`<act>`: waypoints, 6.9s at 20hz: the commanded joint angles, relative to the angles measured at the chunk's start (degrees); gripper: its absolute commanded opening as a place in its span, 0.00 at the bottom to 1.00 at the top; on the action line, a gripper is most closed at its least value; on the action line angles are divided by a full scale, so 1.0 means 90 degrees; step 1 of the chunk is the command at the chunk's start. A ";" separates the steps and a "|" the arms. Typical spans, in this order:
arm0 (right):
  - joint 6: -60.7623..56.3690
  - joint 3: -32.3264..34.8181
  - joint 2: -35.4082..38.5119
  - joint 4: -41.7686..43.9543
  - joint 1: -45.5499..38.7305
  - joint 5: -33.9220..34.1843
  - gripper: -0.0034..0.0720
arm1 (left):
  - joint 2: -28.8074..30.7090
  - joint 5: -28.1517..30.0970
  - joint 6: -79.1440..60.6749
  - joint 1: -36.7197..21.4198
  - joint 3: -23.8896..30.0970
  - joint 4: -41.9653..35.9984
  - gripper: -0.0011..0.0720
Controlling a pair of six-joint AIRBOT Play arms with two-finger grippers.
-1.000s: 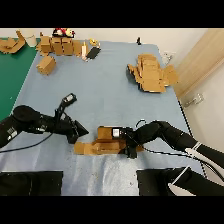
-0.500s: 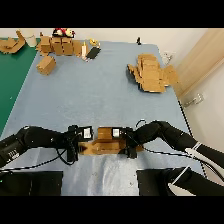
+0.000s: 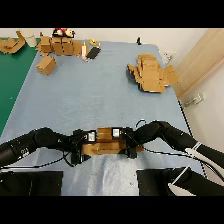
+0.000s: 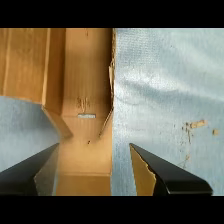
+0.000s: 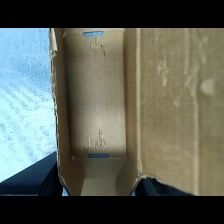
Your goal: Fold the box.
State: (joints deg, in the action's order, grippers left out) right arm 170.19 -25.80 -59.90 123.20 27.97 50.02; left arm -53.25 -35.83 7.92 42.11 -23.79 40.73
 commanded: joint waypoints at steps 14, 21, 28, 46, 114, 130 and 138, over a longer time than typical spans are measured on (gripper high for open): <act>0.0000 0.0005 -0.0002 0.0002 0.0000 0.0000 0.71 | -0.0406 0.0770 -0.0459 0.0002 -0.0002 -0.0865 0.24; 0.0000 0.0005 -0.0002 0.0002 0.0000 0.0000 0.71 | -0.0406 0.0765 -0.0459 0.0007 -0.0002 -0.1156 0.24; 0.0000 0.0005 -0.0002 0.0002 0.0000 0.0000 0.71 | -0.0406 0.0763 -0.0481 -0.0102 -0.0002 -0.0685 0.24; 0.0000 0.0005 -0.0002 0.0002 0.0000 0.0000 0.71 | -0.0408 0.0119 -0.1161 -0.0151 -0.0010 -0.0988 0.49; 0.0000 0.0005 -0.0002 0.0002 0.0000 0.0000 0.71 | -0.0583 0.0216 -0.0486 -0.0389 -0.0097 -0.0522 0.57; 0.0000 0.0005 -0.0002 0.0002 0.0000 0.0000 0.71 | -0.0869 0.0306 -0.1171 -0.0032 -0.0418 -0.0964 0.16; 0.0000 0.0005 -0.0002 0.0002 0.0000 0.0000 0.71 | -0.0869 0.0294 -0.1506 0.0022 -0.0415 -0.1396 0.16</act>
State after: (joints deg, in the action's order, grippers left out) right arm 170.21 -25.78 -59.90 123.20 27.97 50.04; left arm -61.06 -32.88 -4.69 42.02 -27.51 29.71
